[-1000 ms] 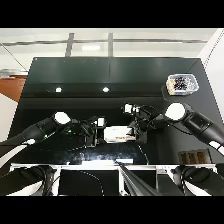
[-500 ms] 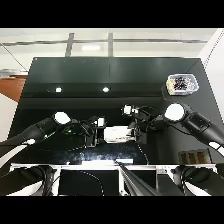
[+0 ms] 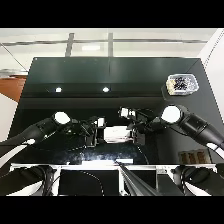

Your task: Fold the box and place the chain.

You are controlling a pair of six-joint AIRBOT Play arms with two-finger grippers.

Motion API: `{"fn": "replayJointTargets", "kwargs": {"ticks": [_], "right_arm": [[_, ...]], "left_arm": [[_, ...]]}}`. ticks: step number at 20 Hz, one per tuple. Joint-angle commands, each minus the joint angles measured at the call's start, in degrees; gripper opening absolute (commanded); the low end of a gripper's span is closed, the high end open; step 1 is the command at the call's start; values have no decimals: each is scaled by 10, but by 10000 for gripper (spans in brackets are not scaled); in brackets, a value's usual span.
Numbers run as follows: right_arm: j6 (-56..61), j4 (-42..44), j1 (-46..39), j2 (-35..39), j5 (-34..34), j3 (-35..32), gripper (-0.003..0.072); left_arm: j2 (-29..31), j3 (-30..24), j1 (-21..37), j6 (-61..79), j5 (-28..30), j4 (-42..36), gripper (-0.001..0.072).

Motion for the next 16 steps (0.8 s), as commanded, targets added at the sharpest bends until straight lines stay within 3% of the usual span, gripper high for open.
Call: {"fn": "replayJointTargets", "kwargs": {"ticks": [1, 8, 16], "right_arm": [[5, 0, 3, -3, -1, -5, 310], [14, 0, 3, -2, 12, -5, 311], [175, 2, -5, 20, 140, 47, 309]], "left_arm": [[0, 0, 0, -1, 0, -1, 593], [0, 0, 0, 0, 0, -1, 593], [0, 0, 0, -1, 0, 0, 593]]}}
